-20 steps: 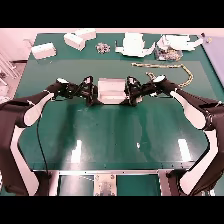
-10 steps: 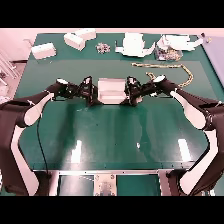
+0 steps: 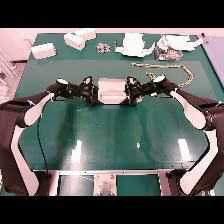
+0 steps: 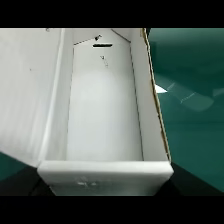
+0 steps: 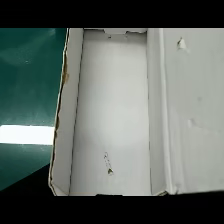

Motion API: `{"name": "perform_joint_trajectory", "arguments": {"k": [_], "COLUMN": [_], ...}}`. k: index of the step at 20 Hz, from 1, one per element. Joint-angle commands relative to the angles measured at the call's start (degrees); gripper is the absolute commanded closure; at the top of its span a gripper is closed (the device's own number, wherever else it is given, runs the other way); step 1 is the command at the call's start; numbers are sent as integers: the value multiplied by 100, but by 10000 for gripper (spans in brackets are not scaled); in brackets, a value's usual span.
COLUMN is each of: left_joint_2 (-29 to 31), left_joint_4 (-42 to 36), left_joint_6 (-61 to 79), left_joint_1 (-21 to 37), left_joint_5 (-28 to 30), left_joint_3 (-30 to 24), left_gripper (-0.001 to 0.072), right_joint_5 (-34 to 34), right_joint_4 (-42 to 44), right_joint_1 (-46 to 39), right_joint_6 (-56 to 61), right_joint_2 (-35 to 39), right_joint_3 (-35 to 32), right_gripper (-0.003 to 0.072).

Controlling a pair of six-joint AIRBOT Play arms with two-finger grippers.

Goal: Fold the box and place the chain.

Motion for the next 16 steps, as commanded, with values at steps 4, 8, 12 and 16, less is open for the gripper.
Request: {"name": "perform_joint_trajectory", "arguments": {"k": [4, 8, 12, 16], "left_joint_2": [-4, -4, -4, -4], "left_joint_4": [2, 2, 2, 2], "left_joint_6": [0, 0, 0, 0], "left_joint_1": [0, 0, 0, 0], "left_joint_5": [20, 22, 20, 17], "left_joint_3": [-2, -2, 0, -2], "left_gripper": [241, 241, 241, 240], "right_joint_5": [4, 7, 2, 2], "right_joint_4": [7, 42, 87, 87], "right_joint_1": [4, 52, 50, 52], "right_joint_6": [2, 4, 2, 2], "right_joint_2": [0, -2, -2, -2], "right_joint_3": [0, -2, -2, -2], "right_gripper": [98, 99, 99, 99]}}
